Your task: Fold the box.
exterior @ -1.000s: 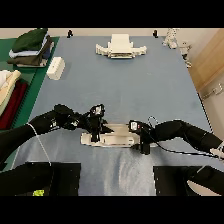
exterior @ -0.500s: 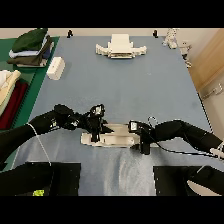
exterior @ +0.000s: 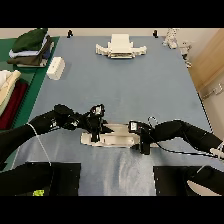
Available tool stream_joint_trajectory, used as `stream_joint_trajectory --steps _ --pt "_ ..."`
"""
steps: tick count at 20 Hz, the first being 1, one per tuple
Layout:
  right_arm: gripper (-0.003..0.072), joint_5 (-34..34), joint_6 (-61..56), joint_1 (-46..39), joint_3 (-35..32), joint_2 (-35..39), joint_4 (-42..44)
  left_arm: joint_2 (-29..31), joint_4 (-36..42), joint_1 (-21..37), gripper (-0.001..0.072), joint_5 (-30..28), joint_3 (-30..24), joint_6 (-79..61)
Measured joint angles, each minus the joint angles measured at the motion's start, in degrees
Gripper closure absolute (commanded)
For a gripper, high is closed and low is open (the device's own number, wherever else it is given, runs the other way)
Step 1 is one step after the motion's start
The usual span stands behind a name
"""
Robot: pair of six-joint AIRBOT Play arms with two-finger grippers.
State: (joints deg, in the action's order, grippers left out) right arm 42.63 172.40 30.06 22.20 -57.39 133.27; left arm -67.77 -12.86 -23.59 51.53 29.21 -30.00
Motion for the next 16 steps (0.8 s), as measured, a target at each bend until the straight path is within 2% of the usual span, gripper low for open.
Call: stream_joint_trajectory --steps 12,13,14,15,16 --pt "0.0145 0.0 0.0 0.0 0.0 0.0 -0.2 -0.1 0.0 0.0 0.0688 -0.1 0.0 0.0" --pt "0.0145 0.0 0.0 0.0 0.0 0.0 -0.2 -0.1 0.0 0.0 0.0495 -0.3 0.0 0.0" --pt "0.0145 0.1 0.0 0.0 0.0 0.0 -0.3 -0.3 -1.5 -0.1 0.0267 -1.9 -0.2 0.0" --pt "0.0145 0.2 0.0 0.0 0.0 0.0 -0.3 -0.3 -2.1 0.1 0.0257 -2.2 -0.2 0.0" --pt "0.0145 0.2 0.0 0.0 0.0 0.0 -0.3 -0.1 0.6 0.0 0.0256 -1.9 0.0 0.2"
